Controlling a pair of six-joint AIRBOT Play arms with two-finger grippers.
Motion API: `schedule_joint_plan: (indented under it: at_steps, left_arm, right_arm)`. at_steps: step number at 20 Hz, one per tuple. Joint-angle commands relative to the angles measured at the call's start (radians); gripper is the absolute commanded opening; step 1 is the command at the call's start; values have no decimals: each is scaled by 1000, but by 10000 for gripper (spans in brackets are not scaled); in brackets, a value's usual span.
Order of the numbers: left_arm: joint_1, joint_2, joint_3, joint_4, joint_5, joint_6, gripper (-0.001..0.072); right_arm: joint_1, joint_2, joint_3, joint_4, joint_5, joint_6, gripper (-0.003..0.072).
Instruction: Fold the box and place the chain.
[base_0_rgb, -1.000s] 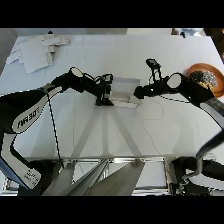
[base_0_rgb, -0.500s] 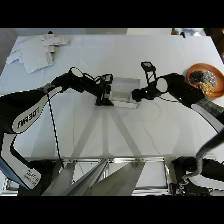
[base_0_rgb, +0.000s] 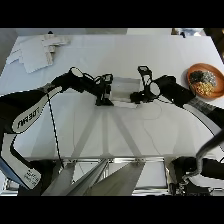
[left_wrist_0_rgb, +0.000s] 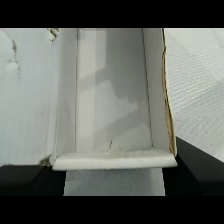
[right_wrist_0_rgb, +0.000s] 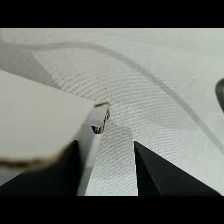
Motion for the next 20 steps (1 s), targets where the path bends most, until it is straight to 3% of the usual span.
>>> schedule_joint_plan:
  at_steps: [1,3,9,14,20]
  left_arm:
    - [1,0,0,0,-1,2,393]
    - [1,0,0,0,-1,2,393]
    - [1,0,0,0,-1,2,393]
    - [1,0,0,0,-1,2,393]
    - [1,0,0,0,-1,2,393]
  right_arm:
    - [8,-16,16,-18,5,26,351]
    - [22,-29,48,-18,10,80,309]
    - [58,-92,129,-18,116,213,311]
    - [69,-123,145,-39,127,291,304]
    - [69,-145,145,-49,80,388,216]
